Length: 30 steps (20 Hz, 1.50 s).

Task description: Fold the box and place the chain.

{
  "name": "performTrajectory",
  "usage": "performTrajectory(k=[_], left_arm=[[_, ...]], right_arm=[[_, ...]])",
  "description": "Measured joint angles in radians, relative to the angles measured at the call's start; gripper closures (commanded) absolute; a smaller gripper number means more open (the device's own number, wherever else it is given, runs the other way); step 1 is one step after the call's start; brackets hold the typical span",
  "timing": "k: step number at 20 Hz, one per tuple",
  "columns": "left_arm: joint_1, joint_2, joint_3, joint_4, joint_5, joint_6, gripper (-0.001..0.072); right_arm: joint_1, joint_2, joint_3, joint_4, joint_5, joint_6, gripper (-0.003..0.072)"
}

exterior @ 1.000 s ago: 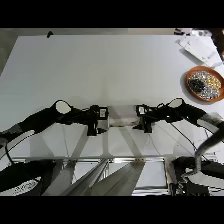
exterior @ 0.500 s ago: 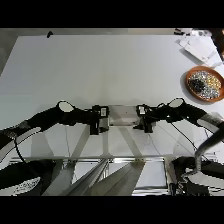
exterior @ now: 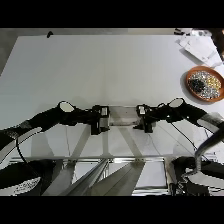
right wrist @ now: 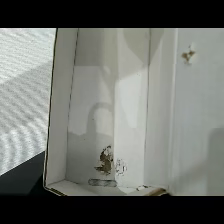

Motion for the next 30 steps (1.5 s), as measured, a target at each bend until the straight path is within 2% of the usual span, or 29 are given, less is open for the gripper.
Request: performTrajectory(k=[7, 13, 22, 30], left_arm=[[0.048, 0.039, -0.001, 0.113, -0.066, -0.125, -0.0003], [0.067, 0.047, -0.001, 0.139, -0.072, -0.142, -0.0003], [0.063, 0.046, -0.001, 0.057, -0.052, -0.011, -0.0004], [0.012, -0.006, -0.001, 0.018, -0.032, 0.028, -0.0003]], right_arm=[[0.0, 0.0, 0.0, 0.001, -0.003, -0.001, 0.0346], [0.0, 0.0, 0.0, 0.001, -0.003, 0.0, 0.0346], [0.0, 0.0, 0.0, 0.001, -0.003, 0.0, 0.0346], [0.0, 0.0, 0.0, 0.0, -0.002, -0.001, 0.0346]])
